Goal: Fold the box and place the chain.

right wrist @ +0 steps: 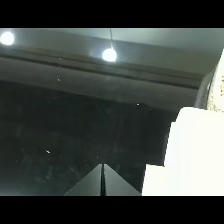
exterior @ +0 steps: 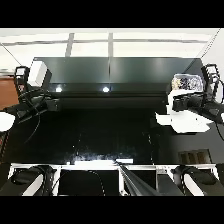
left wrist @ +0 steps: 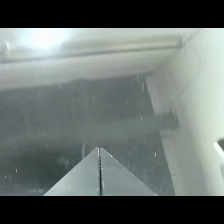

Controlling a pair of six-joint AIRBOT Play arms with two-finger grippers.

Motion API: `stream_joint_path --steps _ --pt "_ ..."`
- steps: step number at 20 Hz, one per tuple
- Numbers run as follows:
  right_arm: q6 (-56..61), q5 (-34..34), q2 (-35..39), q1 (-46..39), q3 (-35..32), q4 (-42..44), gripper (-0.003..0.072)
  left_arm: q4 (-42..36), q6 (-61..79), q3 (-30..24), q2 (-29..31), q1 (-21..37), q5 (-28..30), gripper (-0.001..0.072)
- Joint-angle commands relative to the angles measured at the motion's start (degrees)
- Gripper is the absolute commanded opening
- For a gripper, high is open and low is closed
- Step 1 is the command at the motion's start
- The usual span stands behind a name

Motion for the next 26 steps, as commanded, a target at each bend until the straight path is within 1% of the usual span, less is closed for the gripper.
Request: stream_joint_path --steps 1,3,4,6,7,8,9,10,11,12,14,16,18,20,21,23,24,26 --pt "0.0 -3.0 0.0 0.0 0.0 1.4 0.0015 -0.3 0.0 0.0 -0.1 0.0 6.7 0.0030" --pt "0.0 -11.7 0.0 0.0 0.0 1.8 0.0015 -0.5 0.0 0.0 -0.1 -0.1 9.7 0.0031" --pt "0.0 -16.5 -0.2 0.0 0.0 0.3 0.0015 -0.5 0.0 0.0 -0.1 -0.1 11.0 0.0031" --pt "0.0 -28.7 -1.4 -1.4 0.0 -8.8 0.0015 -0.5 0.0 0.0 -0.4 -0.1 12.2 0.0032" --pt "0.2 -35.8 -2.4 -3.9 0.0 -12.8 0.0015 -0.5 0.0 0.0 -0.6 -0.1 12.2 0.0033" --pt "1.6 -42.6 -3.6 -7.3 0.0 -10.8 0.0015 -0.5 0.0 0.0 -0.9 0.0 12.2 0.0134" --pt "2.0 -47.9 -5.1 -11.5 0.0 -5.3 0.0044 -0.5 0.0 0.0 -1.2 0.0 12.3 0.0502" --pt "1.9 -48.5 -6.5 -15.8 0.3 1.5 0.0392 -0.5 -0.2 0.0 -1.6 0.0 12.6 0.0710" --pt "1.9 -44.5 -8.3 -20.9 0.8 6.1 0.0720 -0.5 -0.2 0.0 -1.9 0.0 12.6 0.0710" --pt "1.9 -37.2 -10.3 -25.6 1.8 6.3 0.0720 -0.5 -0.2 0.0 -2.2 0.0 12.5 0.0710" --pt "2.5 -20.0 -16.0 -35.6 6.3 5.7 0.0720 -0.5 -0.2 0.0 -2.5 -0.1 12.5 0.0710" --pt "5.5 -4.3 -23.2 -45.0 14.2 5.4 0.0720 -0.5 -0.2 0.0 -3.0 -0.1 12.0 0.0710" --pt "6.3 8.9 -30.1 -51.0 21.9 2.5 0.0720 -0.5 -0.2 0.0 -3.7 -0.1 10.4 0.0710" --pt "6.2 22.4 -36.4 -54.2 27.4 -1.1 0.0720 -0.5 -0.2 0.0 -4.8 -0.1 8.0 0.0709" --pt "5.3 27.1 -38.8 -54.6 28.8 -2.9 0.0720 -0.5 -0.2 0.0 -5.3 -0.1 6.9 0.0709" --pt "-4.8 33.1 -42.1 -53.8 29.5 -2.3 0.0720 -0.5 -0.2 0.0 -5.8 -0.1 5.8 0.0709" --pt "-9.2 33.8 -43.1 -52.5 29.5 -2.4 0.0720 -0.5 -0.2 0.0 -5.8 -0.1 5.7 0.0709" --pt "-15.2 31.9 -44.0 -49.8 29.6 -2.5 0.0720 -0.5 -0.2 0.0 -5.8 -0.1 5.6 0.0709"
